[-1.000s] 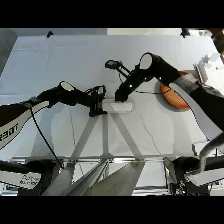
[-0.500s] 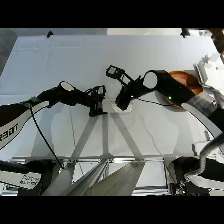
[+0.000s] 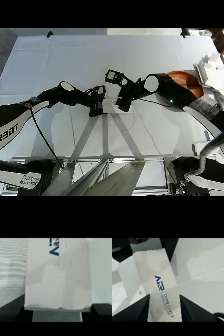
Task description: Fold the box and place the chain.
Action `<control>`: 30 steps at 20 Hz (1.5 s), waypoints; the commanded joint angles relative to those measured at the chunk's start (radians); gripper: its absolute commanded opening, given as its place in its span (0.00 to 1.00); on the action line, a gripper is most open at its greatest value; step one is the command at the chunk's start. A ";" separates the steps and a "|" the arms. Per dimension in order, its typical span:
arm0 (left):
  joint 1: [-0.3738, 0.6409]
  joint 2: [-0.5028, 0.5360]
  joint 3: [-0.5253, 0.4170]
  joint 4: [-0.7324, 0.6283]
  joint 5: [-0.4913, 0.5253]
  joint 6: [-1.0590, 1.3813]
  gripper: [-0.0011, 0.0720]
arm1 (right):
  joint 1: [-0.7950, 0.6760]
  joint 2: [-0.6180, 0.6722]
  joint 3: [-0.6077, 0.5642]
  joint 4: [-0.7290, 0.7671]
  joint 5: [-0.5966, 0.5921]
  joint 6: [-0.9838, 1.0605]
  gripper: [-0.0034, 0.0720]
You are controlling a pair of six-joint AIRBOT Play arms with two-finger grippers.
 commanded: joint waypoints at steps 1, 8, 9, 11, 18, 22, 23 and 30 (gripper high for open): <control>0.000 0.000 0.000 0.000 0.000 0.000 0.37 | 0.001 0.009 0.000 0.024 0.004 -0.080 0.60; 0.000 0.000 0.000 0.000 0.000 0.000 0.37 | 0.005 0.019 -0.001 0.028 0.000 -0.193 0.68; 0.000 0.000 0.000 0.000 0.000 0.000 0.37 | 0.008 0.019 -0.001 0.027 -0.002 -0.210 0.69; 0.000 0.000 0.000 0.000 0.000 0.000 0.37 | 0.020 0.018 -0.001 0.017 -0.017 -0.215 0.69; 0.000 0.000 0.000 0.000 0.000 0.000 0.37 | 0.024 0.016 -0.082 -0.077 -0.102 -0.216 0.67; 0.000 0.000 0.000 0.000 0.000 0.000 0.37 | 0.024 0.018 -0.087 -0.082 -0.101 -0.211 0.57; 0.000 0.000 0.000 0.000 0.000 0.000 0.37 | 0.024 0.018 -0.087 -0.082 -0.101 -0.211 0.57; 0.000 0.000 0.000 0.000 0.000 0.000 0.37 | 0.024 0.063 -0.087 -0.083 -0.102 -0.212 0.57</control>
